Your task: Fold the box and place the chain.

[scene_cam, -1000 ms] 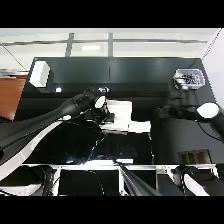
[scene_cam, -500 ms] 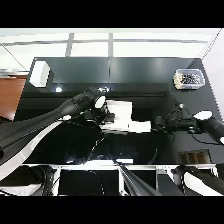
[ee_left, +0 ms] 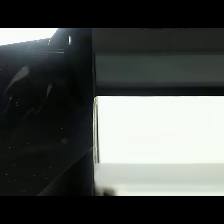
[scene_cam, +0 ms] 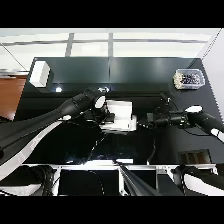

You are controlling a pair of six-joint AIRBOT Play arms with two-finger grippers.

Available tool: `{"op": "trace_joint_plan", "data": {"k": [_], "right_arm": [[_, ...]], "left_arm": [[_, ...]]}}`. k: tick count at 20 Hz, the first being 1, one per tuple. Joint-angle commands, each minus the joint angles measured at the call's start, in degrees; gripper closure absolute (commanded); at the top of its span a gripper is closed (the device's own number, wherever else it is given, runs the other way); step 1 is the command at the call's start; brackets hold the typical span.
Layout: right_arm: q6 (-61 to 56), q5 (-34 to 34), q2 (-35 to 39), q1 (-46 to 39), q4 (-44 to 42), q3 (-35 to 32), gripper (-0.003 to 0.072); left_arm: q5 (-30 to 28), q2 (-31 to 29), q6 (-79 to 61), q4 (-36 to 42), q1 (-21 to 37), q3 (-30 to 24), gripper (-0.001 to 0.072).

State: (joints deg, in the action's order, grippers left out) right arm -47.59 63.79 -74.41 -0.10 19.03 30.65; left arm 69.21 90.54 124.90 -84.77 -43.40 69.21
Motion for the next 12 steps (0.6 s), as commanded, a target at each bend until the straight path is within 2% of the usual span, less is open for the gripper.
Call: {"op": "trace_joint_plan", "data": {"k": [1,2,3,7,8,9,12], "right_arm": [[0.2,1.8,-0.2,2.0,-1.5,0.9,0.0270],[0.1,1.8,-0.2,3.1,-1.9,0.9,0.0127],[0.2,1.4,-0.2,4.3,-1.8,1.2,0.0068],[-2.9,-2.4,-0.2,9.4,0.2,5.2,0.0091],[-7.6,-4.5,-0.2,11.0,3.1,6.8,0.0095],[-11.1,-6.1,-0.2,12.6,7.1,8.3,0.0155],[-22.1,-7.9,-0.2,17.4,15.9,12.3,0.0159]], "left_arm": [[0.0,0.0,0.0,0.0,0.0,0.1,0.0682],[0.0,0.0,0.0,0.0,0.0,0.1,0.0681],[0.0,0.0,0.0,0.0,0.0,0.1,0.0681],[0.0,0.0,0.0,0.0,0.0,0.1,0.0681],[0.0,0.0,0.0,0.0,0.0,0.1,0.0681],[0.0,0.0,0.0,0.0,0.0,0.1,0.0681],[0.0,0.0,0.0,0.0,0.0,0.1,0.0681]]}}
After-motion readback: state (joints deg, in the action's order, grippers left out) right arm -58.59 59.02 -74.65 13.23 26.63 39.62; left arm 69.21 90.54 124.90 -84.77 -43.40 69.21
